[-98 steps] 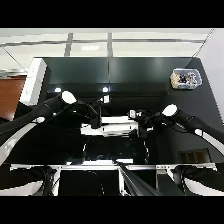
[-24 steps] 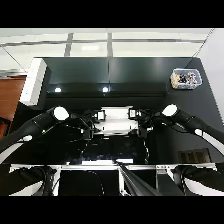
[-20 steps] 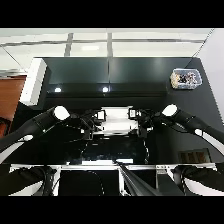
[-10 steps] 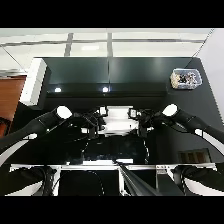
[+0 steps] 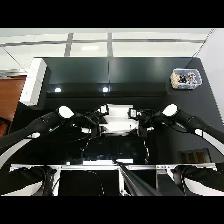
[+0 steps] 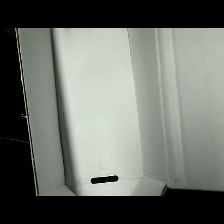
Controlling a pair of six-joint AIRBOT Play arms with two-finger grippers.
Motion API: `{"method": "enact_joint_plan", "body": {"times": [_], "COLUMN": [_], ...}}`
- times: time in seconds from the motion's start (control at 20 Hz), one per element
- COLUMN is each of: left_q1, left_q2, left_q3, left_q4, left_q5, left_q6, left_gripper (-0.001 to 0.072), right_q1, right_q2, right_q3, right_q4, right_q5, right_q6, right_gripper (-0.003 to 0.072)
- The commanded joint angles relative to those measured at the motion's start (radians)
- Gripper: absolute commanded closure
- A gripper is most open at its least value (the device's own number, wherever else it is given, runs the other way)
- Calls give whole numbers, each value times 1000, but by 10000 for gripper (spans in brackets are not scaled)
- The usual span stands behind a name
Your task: Fold the box and place the chain.
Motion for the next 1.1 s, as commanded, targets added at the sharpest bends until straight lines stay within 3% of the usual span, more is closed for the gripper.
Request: {"method": "enact_joint_plan", "body": {"times": [0.0,0.05,0.1,0.2,0.5,0.7,0.8,0.9,0.95,1.05], "left_q1": [0,0,0,21,223,465,603,702,720,702], "left_q2": [-1,-1,1,30,261,293,245,175,139,63], "left_q3": [1,1,1,8,19,3,-42,-105,-127,-139], "left_q4": [-4,-5,-3,61,430,651,506,256,181,153], "left_q5": [0,0,-6,-14,-172,-302,-393,-452,-455,-434], "left_q6": [5,5,-8,-82,-694,-1425,-1527,-1369,-1311,-1280], "left_gripper": [506,395,369,670,687,686,685,686,687,687], "right_q1": [0,0,0,0,0,0,0,0,0,0], "right_q2": [0,0,0,0,0,0,0,0,0,0], "right_q3": [0,0,0,0,0,0,0,0,0,0], "right_q4": [0,0,0,0,0,0,0,0,0,0], "right_q5": [1,1,1,1,1,1,1,1,1,1], "right_q6": [0,0,0,0,0,0,0,0,0,0], "right_gripper": [443,444,443,444,444,443,444,444,444,444]}}
